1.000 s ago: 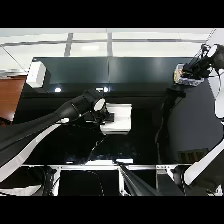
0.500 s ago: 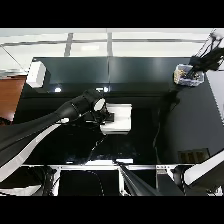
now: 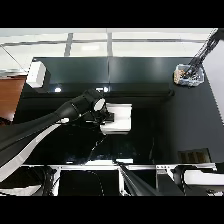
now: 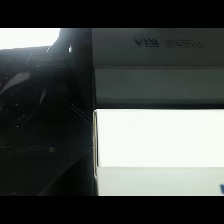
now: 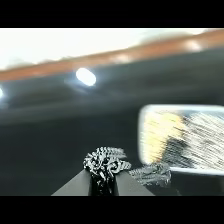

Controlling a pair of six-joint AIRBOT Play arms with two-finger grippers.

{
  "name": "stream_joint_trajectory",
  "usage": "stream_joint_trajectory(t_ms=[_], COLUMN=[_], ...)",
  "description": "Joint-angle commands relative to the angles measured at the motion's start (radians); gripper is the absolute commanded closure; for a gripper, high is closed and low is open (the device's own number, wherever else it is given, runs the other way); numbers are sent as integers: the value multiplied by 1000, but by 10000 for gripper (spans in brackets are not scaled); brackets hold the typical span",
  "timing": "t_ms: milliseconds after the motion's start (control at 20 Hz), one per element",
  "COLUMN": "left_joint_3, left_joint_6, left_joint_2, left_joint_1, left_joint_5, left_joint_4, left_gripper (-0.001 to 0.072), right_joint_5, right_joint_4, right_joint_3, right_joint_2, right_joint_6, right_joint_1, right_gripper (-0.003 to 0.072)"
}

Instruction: Fold the box and place the chain.

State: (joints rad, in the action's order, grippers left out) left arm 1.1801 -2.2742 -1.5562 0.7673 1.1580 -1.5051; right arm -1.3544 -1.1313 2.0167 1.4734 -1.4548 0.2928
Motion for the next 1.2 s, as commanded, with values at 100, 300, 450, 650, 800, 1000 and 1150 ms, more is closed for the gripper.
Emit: stream_joint_trajectory(t_ms=[100, 300, 450, 650, 800, 1000, 1150], left_joint_3=[0, 0, 0, 0, 0, 0, 0], left_joint_6=[0, 0, 0, 0, 0, 0, 0], left_joint_2=[0, 0, 0, 0, 0, 0, 0], left_joint_1=[-1, -1, -1, -1, -1, 0, 0], left_joint_5=[-1, -2, -5, -6, -6, -14, -15], left_joint_4=[0, 0, 0, -1, 0, 0, 0], left_gripper=[683, 683, 683, 683, 683, 682, 683], right_joint_5=[-41, -95, -185, -291, -311, -171, 1], right_joint_4=[112, 141, 141, 252, 372, 468, 469], right_joint_3=[-1, -103, -204, -270, -318, -462, -583], right_joint_2=[-226, -380, -478, -513, -513, -513, -512], right_joint_6=[16, 23, 49, 99, 102, 112, 121], right_joint_1=[-45, -146, -261, -341, -365, -453, -536], right_gripper=[675, 675, 675, 675, 675, 675, 674])
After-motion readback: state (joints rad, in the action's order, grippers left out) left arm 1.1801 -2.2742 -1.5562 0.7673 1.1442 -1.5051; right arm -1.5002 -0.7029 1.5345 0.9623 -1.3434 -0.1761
